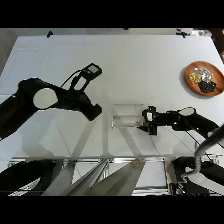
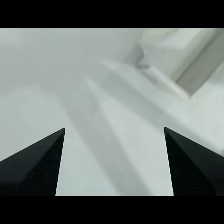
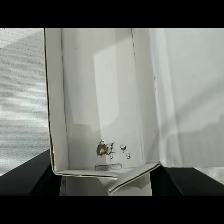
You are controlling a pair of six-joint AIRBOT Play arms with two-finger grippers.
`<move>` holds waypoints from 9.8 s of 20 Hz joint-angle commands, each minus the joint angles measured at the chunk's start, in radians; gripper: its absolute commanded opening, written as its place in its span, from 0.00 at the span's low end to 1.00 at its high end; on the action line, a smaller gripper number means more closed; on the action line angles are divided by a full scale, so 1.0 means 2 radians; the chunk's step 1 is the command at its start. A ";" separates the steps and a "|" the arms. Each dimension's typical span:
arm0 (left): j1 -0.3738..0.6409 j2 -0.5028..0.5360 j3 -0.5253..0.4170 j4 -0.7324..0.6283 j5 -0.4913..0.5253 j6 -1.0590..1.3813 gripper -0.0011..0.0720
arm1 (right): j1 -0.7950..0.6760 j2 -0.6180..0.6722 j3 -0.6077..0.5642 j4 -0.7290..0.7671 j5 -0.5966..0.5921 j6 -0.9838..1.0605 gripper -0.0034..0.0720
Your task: Fold the box and place the chain.
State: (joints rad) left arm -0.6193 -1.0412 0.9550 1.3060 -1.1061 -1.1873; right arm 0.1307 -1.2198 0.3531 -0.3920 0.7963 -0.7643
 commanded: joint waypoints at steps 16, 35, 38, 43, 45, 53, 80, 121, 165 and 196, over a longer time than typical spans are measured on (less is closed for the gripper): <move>0.040 -0.192 -0.083 -0.334 0.109 0.619 0.99 | 0.000 0.000 0.000 0.000 0.000 0.000 0.66; 0.012 -0.220 -0.076 -0.352 0.122 0.639 0.98 | 0.000 0.000 0.000 0.000 0.000 0.000 0.66; 0.012 -0.221 -0.076 -0.352 0.124 0.639 0.98 | 0.000 0.000 0.000 0.000 0.000 0.000 0.66; 0.006 -0.235 -0.076 -0.359 0.138 0.638 0.97 | 0.000 0.000 0.000 0.000 0.000 0.000 0.66; 0.006 -0.238 -0.076 -0.366 0.144 0.638 0.97 | 0.000 0.000 0.000 0.000 0.000 0.000 0.66; 0.005 -0.239 -0.076 -0.368 0.150 0.639 0.89 | 0.000 0.001 0.000 0.000 0.000 0.000 0.66; -0.012 -0.238 -0.076 -0.373 0.136 0.646 0.61 | 0.000 0.000 0.000 0.002 0.000 0.000 0.66; -0.011 -0.238 -0.076 -0.372 0.136 0.647 0.61 | 0.000 0.337 0.000 -0.362 0.063 0.425 0.97; -0.011 -0.229 -0.076 -0.287 0.133 0.646 0.61 | 0.000 0.321 0.000 -0.166 0.058 0.378 0.34; -0.011 -0.229 -0.076 -0.286 0.177 0.580 0.61 | 0.000 0.082 0.000 0.212 -0.068 0.129 0.05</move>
State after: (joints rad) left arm -0.6430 -1.4986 0.8017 0.7338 -0.7525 -0.0273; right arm 0.1307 -0.9607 0.3527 -0.1196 0.6926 -0.4458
